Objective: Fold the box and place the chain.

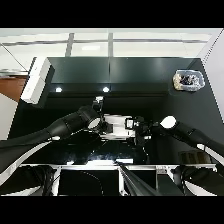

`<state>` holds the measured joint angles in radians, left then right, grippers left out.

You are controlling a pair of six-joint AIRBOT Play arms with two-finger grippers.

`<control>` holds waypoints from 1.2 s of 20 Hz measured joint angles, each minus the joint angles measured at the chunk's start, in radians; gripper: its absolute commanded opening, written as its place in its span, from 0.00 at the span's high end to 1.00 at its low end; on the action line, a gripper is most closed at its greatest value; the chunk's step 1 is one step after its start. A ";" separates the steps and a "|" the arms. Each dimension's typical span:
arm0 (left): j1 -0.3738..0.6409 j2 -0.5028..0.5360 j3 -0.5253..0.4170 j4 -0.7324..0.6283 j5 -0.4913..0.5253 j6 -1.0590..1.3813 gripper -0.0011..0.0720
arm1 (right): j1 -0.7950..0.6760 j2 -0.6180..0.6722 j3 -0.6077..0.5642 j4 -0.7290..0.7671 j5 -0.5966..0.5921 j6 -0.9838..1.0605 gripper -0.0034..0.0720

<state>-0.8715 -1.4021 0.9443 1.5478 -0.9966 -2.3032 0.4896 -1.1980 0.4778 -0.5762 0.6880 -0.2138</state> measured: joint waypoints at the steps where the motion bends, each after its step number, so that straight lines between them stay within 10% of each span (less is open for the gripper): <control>1: 0.000 -0.002 0.001 -0.001 0.000 -0.002 0.53 | 0.000 0.000 0.000 0.000 0.000 0.000 0.24; 11: 0.000 -0.020 0.002 -0.013 0.008 -0.027 0.54 | 0.000 0.000 0.000 0.000 0.000 0.000 0.24; 14: 0.000 -0.021 0.002 -0.018 0.013 -0.037 0.77 | 0.000 0.000 0.000 0.000 0.000 0.000 0.24; 24: 0.000 -0.022 0.002 -0.019 -0.005 -0.044 0.76 | 0.000 0.000 0.000 0.000 0.002 0.000 0.24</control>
<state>-0.8719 -1.4239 0.9466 1.5284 -1.0012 -2.3474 0.4896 -1.1980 0.4774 -0.5766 0.6899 -0.2138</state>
